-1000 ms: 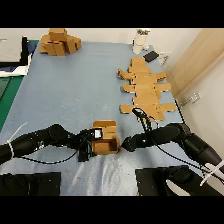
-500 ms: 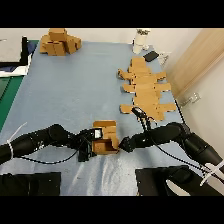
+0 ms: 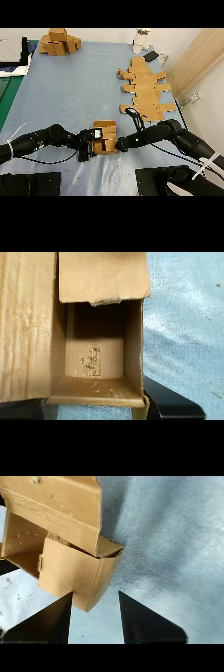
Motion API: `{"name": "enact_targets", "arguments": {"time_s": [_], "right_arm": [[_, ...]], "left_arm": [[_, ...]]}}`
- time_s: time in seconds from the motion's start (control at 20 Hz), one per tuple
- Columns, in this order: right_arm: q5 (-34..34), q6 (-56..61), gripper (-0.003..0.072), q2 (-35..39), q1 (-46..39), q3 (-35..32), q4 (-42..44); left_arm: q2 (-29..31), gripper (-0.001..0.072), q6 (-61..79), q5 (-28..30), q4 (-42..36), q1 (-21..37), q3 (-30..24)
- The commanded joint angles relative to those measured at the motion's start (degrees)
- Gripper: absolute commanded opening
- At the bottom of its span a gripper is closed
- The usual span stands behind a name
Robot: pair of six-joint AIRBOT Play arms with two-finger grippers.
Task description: Fold the box.
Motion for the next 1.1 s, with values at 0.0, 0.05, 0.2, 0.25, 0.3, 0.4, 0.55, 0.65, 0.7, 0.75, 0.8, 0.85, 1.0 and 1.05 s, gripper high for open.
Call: {"name": "enact_targets", "arguments": {"time_s": [0.0,0.05,0.2,0.25,0.3,0.4,0.55,0.65,0.7,0.75,0.8,0.85,1.0,1.05], "right_arm": [[-1.2,18.3,0.0431,-3.6,8.4,5.7,-15.5],[-2.0,22.2,0.0432,-4.9,10.7,7.4,-17.6],[-4.8,33.6,0.0432,-10.4,16.8,12.4,-23.8],[-6.3,37.7,0.0431,-12.5,18.6,14.2,-26.4],[-8.6,42.5,0.0431,-15.1,20.4,16.2,-29.0],[-13.2,50.1,0.0431,-20.2,23.0,19.8,-32.1],[-15.2,57.9,0.0423,-26.5,25.4,23.9,-32.1],[-16.0,62.1,0.0380,-29.1,26.6,25.5,-32.1],[-16.0,63.6,0.0380,-29.9,27.0,25.8,-32.1],[-16.0,64.9,0.0380,-30.3,27.3,25.9,-32.1],[-16.2,65.7,0.0380,-30.8,27.5,25.9,-32.1],[-16.9,66.1,0.0379,-31.2,27.6,25.9,-32.1],[-18.7,66.8,0.0310,-32.5,27.7,25.9,-32.8],[-18.7,67.0,0.0279,-32.7,27.7,25.9,-33.0]], "left_arm": [[0.0,0.0362,0.0,0.0,0.0,0.0,0.0],[0.0,0.0362,0.0,0.0,0.0,0.0,0.0],[0.0,0.0362,0.0,0.0,0.0,0.0,0.0],[0.0,0.0362,0.0,0.0,0.0,0.0,0.0],[0.0,0.0362,0.0,0.0,0.0,0.0,0.0],[0.0,0.0362,0.0,0.0,0.0,0.0,0.0],[0.0,0.0362,0.0,0.0,0.0,0.0,0.0],[0.0,0.0362,0.0,0.0,0.0,0.0,0.0],[0.0,0.0362,0.0,0.0,0.0,0.0,0.0],[0.0,0.0362,0.0,0.0,0.0,0.0,0.0],[0.0,0.0362,0.0,0.0,0.0,0.0,0.0],[0.0,0.0362,0.0,0.0,0.0,0.0,0.0],[0.0,0.0362,0.0,0.0,0.0,0.0,0.0],[0.0,0.0362,0.0,0.0,0.0,0.0,0.0]]}}
